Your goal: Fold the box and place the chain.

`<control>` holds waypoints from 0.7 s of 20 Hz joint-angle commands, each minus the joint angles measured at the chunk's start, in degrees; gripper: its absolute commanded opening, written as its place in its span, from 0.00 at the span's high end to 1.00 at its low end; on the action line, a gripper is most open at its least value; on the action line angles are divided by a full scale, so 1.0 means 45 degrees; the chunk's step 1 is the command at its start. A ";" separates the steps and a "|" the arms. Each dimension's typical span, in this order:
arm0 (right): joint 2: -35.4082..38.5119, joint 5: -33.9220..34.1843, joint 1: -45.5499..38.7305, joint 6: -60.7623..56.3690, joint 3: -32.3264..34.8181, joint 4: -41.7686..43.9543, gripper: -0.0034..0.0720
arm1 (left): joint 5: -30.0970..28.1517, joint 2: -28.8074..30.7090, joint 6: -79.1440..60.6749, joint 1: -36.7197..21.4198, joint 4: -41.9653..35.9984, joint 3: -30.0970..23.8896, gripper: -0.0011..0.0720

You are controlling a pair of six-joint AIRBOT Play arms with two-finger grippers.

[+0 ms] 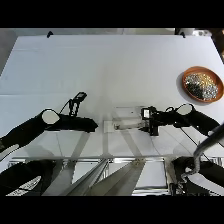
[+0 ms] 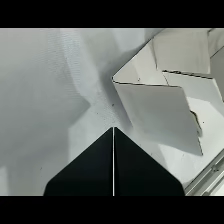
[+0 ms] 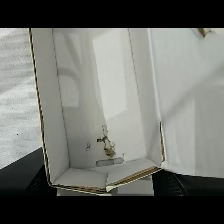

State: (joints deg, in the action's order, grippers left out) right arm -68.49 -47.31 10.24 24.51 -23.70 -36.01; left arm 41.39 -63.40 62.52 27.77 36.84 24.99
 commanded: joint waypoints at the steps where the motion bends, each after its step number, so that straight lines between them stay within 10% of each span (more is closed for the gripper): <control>1: 0.0010 -0.0005 0.0000 0.0000 0.0005 0.0000 0.33 | -0.0160 -0.1127 -0.0374 -0.0039 -0.1481 -0.0063 0.98; 14: 0.0010 0.0000 0.0000 0.0000 0.0005 0.0000 0.33 | -0.1486 -0.1613 -0.0583 0.1287 -0.2914 0.0325 0.98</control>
State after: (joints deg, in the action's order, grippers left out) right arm -68.49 -47.31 10.24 24.51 -23.70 -36.01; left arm 36.07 -70.50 60.18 32.32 25.23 25.56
